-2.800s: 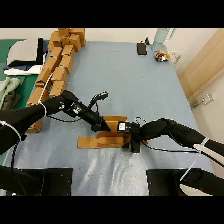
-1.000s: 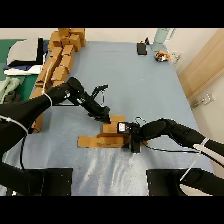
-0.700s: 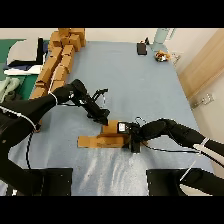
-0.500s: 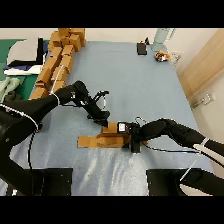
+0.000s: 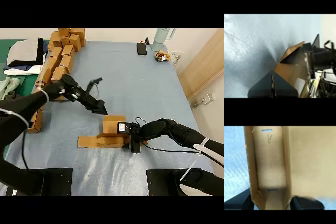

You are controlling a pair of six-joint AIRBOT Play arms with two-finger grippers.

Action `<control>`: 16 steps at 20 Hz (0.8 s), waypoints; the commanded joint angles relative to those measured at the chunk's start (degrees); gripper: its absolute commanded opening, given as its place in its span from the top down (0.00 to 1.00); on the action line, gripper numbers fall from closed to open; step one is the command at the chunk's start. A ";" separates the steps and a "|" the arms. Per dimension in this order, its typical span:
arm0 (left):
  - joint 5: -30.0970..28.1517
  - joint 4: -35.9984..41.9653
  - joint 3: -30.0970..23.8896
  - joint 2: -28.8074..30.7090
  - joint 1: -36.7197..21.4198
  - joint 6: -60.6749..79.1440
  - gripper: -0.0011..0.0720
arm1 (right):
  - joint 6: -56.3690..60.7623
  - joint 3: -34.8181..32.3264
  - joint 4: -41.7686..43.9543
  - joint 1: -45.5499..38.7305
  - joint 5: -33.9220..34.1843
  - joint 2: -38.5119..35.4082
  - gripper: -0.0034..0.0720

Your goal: Fold the box.

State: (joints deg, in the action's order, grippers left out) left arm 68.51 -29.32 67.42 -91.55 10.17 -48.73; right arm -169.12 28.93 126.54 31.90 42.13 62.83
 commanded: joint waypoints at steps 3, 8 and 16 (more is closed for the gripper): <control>-2.97 5.07 -10.95 14.73 -5.44 21.77 0.97 | 0.02 -0.02 -0.11 -0.02 -0.02 -0.04 0.40; -15.23 9.94 -29.20 32.15 -1.22 39.91 0.97 | 0.02 -0.02 -0.11 -0.02 -0.02 -0.04 0.40; -26.56 7.63 -37.53 34.58 8.44 57.42 0.07 | 0.02 -0.02 -0.11 -0.02 -0.02 -0.04 0.40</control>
